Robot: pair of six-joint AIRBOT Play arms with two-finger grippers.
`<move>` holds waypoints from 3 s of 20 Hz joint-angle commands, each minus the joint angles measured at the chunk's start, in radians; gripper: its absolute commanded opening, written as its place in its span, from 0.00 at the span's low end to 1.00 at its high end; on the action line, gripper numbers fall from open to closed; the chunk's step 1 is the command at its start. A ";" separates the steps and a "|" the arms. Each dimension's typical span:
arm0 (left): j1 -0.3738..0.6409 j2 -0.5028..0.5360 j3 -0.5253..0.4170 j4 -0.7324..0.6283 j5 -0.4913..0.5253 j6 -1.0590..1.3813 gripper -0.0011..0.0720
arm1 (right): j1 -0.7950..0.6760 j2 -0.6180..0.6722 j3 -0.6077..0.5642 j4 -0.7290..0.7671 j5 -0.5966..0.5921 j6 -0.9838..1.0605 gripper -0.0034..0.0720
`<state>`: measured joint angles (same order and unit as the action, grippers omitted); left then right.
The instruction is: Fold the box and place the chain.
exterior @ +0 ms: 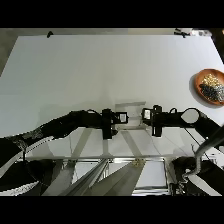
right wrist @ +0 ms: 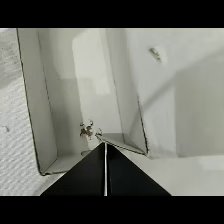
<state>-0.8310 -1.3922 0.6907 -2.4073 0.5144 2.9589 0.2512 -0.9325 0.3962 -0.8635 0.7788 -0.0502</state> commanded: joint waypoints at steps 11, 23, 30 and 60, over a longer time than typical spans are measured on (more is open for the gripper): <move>0.000 -0.001 0.000 0.000 0.002 0.000 0.39 | -0.034 0.498 0.001 -0.646 0.170 1.419 0.06; 0.000 -0.001 0.000 0.000 0.005 0.000 0.39 | -0.615 -0.032 0.001 -0.076 0.337 1.061 0.06; 0.000 -0.001 0.000 0.000 0.005 0.000 0.39 | -0.594 -0.219 0.001 0.074 0.343 0.910 0.06; 0.000 -0.001 0.000 0.000 0.005 0.000 0.39 | -0.306 -0.224 0.124 0.129 0.442 0.967 0.78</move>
<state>-0.8310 -1.3922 0.6910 -2.4077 0.5190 2.9585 -0.0948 -1.1572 0.5186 -0.7235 1.2530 0.8879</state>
